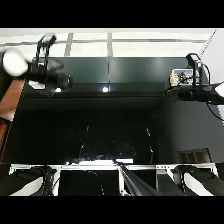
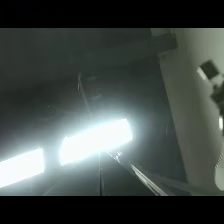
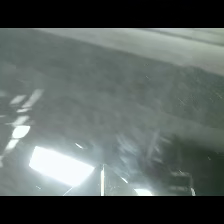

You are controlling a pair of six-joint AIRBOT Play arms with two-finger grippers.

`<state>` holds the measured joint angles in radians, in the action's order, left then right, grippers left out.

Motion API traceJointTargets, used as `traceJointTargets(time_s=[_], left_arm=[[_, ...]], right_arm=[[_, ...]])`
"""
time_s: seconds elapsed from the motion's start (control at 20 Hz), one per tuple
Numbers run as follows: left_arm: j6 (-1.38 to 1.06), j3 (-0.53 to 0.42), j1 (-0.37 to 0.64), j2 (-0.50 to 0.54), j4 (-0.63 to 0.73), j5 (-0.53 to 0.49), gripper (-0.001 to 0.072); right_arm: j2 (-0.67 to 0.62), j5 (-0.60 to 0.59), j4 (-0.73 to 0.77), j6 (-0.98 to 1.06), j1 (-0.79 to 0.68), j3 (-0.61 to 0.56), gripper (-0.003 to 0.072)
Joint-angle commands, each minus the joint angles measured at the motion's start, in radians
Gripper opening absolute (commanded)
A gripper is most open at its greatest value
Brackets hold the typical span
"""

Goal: Fold the box and place the chain.

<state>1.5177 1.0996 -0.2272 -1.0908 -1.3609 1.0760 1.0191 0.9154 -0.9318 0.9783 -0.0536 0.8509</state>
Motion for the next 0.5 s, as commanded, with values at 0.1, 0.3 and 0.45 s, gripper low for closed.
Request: traceJointTargets(time_s=[0.1,0.3,0.45], left_arm=[[0.069,-0.396,0.091,0.360,-0.096,-0.108,0.0023],[0.068,-0.418,0.187,0.453,-0.093,-0.111,0.0025],[0.068,-0.418,0.206,0.459,-0.093,-0.103,0.0025]], right_arm=[[0.000,-0.016,-0.064,0.013,0.002,-0.027,0.0014],[0.000,-0.016,-0.064,0.013,0.002,-0.027,0.0014],[0.000,-0.016,-0.064,0.013,0.002,-0.027,0.0014]])
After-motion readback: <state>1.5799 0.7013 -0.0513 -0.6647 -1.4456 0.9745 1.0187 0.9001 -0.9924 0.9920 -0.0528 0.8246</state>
